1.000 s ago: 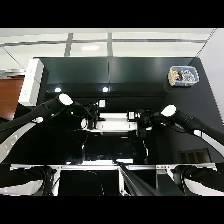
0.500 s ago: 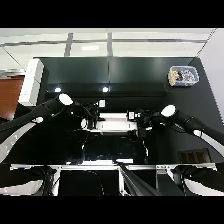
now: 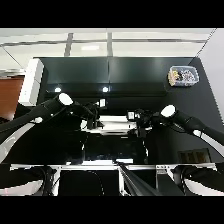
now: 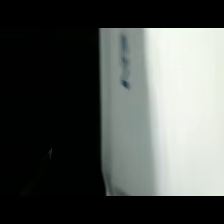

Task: Fold the box and place the chain.

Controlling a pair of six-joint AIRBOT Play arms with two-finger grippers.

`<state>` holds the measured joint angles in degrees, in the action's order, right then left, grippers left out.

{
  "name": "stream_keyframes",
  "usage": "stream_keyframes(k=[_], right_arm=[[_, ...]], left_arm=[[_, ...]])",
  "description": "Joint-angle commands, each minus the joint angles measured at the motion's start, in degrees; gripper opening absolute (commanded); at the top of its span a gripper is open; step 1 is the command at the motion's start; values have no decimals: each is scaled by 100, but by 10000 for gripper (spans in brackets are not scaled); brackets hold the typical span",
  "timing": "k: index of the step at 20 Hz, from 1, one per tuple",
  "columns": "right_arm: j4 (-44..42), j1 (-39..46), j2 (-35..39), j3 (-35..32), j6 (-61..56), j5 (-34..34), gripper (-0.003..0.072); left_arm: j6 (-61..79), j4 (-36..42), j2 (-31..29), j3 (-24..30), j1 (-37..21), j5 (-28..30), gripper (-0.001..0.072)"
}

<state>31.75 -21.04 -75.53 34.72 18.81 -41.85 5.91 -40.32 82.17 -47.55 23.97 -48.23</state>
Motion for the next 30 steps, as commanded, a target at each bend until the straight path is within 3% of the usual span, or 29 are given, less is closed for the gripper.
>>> stream_keyframes(k=[1, 4, 7, 8, 10, 11, 13, 14, 15, 16, 19, 22, 24, 28, 30], right_arm=[[-4, -4, -4, 4, -4, 11, 468], [-7, -4, -4, 4, -7, 13, 468], [-4, -4, -4, 4, -7, 15, 468], [-4, -4, -4, 4, -7, 13, 467], [-2, -4, -2, 2, -4, 13, 466], [-2, -4, -2, 2, -7, 11, 466], [-2, -4, -2, 4, -4, 11, 464], [2, -4, -2, 4, -2, 7, 375], [2, -4, -2, 2, 0, -11, 214], [7, -4, -2, 4, 2, -11, 187], [4, -4, -2, 4, 2, -9, 188], [2, -4, -2, 2, 2, -7, 188], [4, -4, -2, 4, 2, -9, 188], [4, -4, -2, 4, 2, -7, 188], [4, -4, -2, 4, 2, -7, 188]], left_arm=[[-811, -579, -450, -146, -9, -31, 709], [-1773, -1191, -1204, -153, -107, -188, 708], [-2935, -1373, -1790, -149, -422, -1067, 680], [-3451, -1379, -1888, -146, -568, -1458, 517], [-3912, -1224, -1904, -129, -813, -2277, 35], [-3912, -791, -1886, -22, -879, -2608, 26], [-3882, 260, -1810, 400, -774, -2568, 25], [-3812, 699, -1718, 625, -629, -2369, 25], [-3646, 1132, -1598, 824, -448, -2017, 26], [-3394, 1569, -1475, 946, -264, -1576, 25], [-2573, 2614, -1187, 927, -57, -70, 25], [-2562, 2647, -975, 879, -70, 1493, 25], [-2677, 2350, -693, 756, -76, 1412, 25], [-3670, 1246, 4, 354, -76, 354, 25], [-3692, 1228, 153, 243, -76, 103, 25]])
